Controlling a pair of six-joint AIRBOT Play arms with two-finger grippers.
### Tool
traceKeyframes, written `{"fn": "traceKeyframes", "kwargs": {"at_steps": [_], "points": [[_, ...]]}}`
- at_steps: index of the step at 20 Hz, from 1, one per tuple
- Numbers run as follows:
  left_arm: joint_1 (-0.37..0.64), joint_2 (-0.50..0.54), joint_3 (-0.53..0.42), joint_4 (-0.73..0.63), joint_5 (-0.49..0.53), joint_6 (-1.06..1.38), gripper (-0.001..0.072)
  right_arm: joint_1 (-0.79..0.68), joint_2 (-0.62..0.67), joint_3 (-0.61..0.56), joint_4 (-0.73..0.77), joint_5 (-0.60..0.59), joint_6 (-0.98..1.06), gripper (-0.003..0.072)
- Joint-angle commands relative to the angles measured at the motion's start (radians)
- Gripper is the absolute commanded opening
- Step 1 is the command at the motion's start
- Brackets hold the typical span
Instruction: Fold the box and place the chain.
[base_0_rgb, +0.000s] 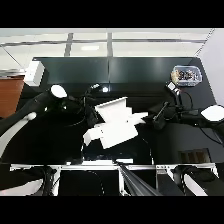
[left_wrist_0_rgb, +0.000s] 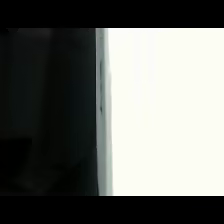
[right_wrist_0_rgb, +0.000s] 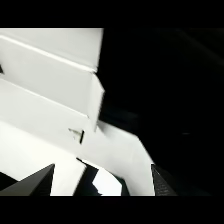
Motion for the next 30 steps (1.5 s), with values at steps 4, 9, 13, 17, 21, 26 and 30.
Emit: {"fn": "traceKeyframes", "kwargs": {"at_steps": [4, 9, 13, 17, 21, 26, 30], "points": [[-0.123, 0.126, -0.099, 0.067, 0.404, 0.390, 0.0025, -0.004, 0.001, 0.045, -0.014, -0.051, 0.002, 0.0703], [-0.147, 0.107, -0.099, 0.108, 0.386, 0.409, 0.0025, -0.004, 0.001, 0.045, 0.043, -0.059, 0.002, 0.0703], [-0.196, 0.088, -0.099, 0.108, 0.407, 0.478, 0.0026, -0.003, -0.002, 0.045, 0.079, -0.032, 0.002, 0.0704], [-0.182, 0.019, -0.099, 0.107, 0.401, 0.500, 0.0026, -0.003, -0.003, 0.017, 0.046, -0.028, -0.050, 0.0703], [-0.187, -0.039, -0.085, 0.099, 0.399, 0.529, 0.0027, -0.003, -0.003, -0.049, -0.007, 0.029, -0.101, 0.0704], [-0.187, -0.051, -0.085, 0.089, 0.400, 0.563, 0.0027, 0.002, -0.013, -0.129, -0.013, 0.017, -0.219, 0.0704], [-0.193, -0.051, -0.078, 0.078, 0.394, 0.579, 0.0026, 0.087, -0.048, -0.173, -0.030, 0.016, -0.315, 0.0705]]}}
